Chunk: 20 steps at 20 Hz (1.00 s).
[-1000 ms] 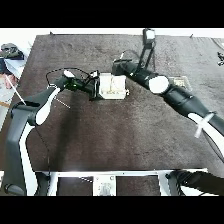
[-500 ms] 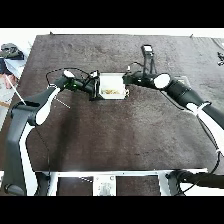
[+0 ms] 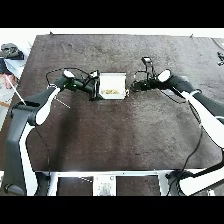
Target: Fold the box and place the chain.
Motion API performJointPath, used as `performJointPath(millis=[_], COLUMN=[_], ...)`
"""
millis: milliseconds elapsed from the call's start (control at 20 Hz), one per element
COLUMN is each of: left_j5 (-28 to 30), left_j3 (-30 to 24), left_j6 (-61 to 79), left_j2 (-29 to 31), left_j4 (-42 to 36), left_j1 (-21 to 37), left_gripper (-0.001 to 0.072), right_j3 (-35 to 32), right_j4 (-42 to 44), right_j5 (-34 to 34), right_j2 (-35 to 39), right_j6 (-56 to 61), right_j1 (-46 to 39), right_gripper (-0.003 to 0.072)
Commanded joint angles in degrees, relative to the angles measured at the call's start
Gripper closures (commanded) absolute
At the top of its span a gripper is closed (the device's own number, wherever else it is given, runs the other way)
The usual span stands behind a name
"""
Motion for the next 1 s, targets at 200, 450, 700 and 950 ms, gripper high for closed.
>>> performJointPath(millis=[200, 450, 700, 950], left_j5=[0.0, 0.0, 0.0, 0.0], left_j3=[0.1, 0.1, 0.1, 0.0], left_j6=[0.0, 0.0, 0.0, 0.0], left_j2=[0.0, 0.0, 0.0, 0.0], left_j4=[0.0, 0.0, 0.0, 0.0], left_j1=[0.0, 0.0, 0.0, 0.0], left_gripper=[0.0576, 0.0576, 0.0576, 0.0576], right_j3=[6.9, 7.1, 7.1, 7.1], right_j4=[-3.9, -7.5, -6.4, -3.4], right_j5=[5.7, 5.2, 5.7, 7.9], right_j2=[-7.3, -9.2, -4.2, 10.5], right_j6=[-2.9, -2.9, -3.4, -3.6], right_j1=[1.6, 2.8, 4.1, 5.1], right_gripper=[0.0417, 0.0445, 0.0698, 0.0699])
